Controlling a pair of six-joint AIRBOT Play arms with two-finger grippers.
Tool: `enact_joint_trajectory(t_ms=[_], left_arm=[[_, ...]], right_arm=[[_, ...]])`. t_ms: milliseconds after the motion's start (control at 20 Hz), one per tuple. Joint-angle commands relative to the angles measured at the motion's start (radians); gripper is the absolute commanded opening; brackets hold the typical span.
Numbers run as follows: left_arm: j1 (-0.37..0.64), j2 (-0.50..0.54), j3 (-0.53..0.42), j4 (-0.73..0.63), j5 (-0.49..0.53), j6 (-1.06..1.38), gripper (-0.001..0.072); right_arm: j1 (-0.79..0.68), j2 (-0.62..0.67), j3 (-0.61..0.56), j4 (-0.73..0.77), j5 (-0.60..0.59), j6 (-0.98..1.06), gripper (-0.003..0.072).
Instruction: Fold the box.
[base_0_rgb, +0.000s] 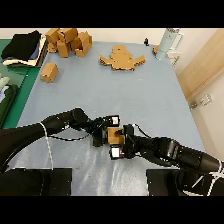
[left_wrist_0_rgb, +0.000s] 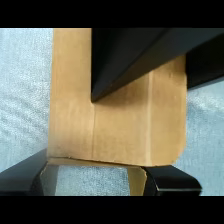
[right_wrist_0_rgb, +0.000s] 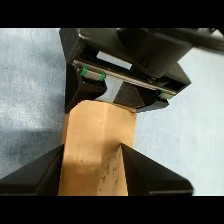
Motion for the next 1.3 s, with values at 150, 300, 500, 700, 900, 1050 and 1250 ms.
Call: enact_joint_trajectory(t_ms=[150, 300, 500, 700, 900, 1050, 1250], left_arm=[[0.0, 0.0, 0.0, 0.0, 0.0, 0.0, 0.0466], [0.0, 0.0, 0.0, 0.0, 0.0, 0.0, 0.0466], [0.0, 0.0, 0.0, 0.0, 0.0, 0.0, 0.0466], [0.0, 0.0, 0.0, 0.0, 0.0, 0.0, 0.0466], [0.0, 0.0, 0.0, 0.0, 0.0, 0.0, 0.0466], [0.0, 0.0, 0.0, 0.0, 0.0, 0.0, 0.0466], [0.0, 0.0, 0.0, 0.0, 0.0, 0.0, 0.0466]], right_arm=[[0.0, 0.015, 0.002, 0.026, 0.003, 0.001, 0.0541], [0.055, 0.1, 0.003, 0.133, -0.014, 0.002, 0.0621], [0.063, 0.221, 0.002, 0.215, -0.027, 0.014, 0.0605], [0.01, 0.243, 0.0, 0.205, -0.053, 0.063, 0.0489], [-0.05, 0.165, 0.0, 0.186, -0.046, 0.061, 0.0436], [-0.04, 0.114, 0.0, 0.162, -0.037, 0.047, 0.0437], [-0.03, 0.054, 0.0, 0.161, -0.028, -0.003, 0.0437]])
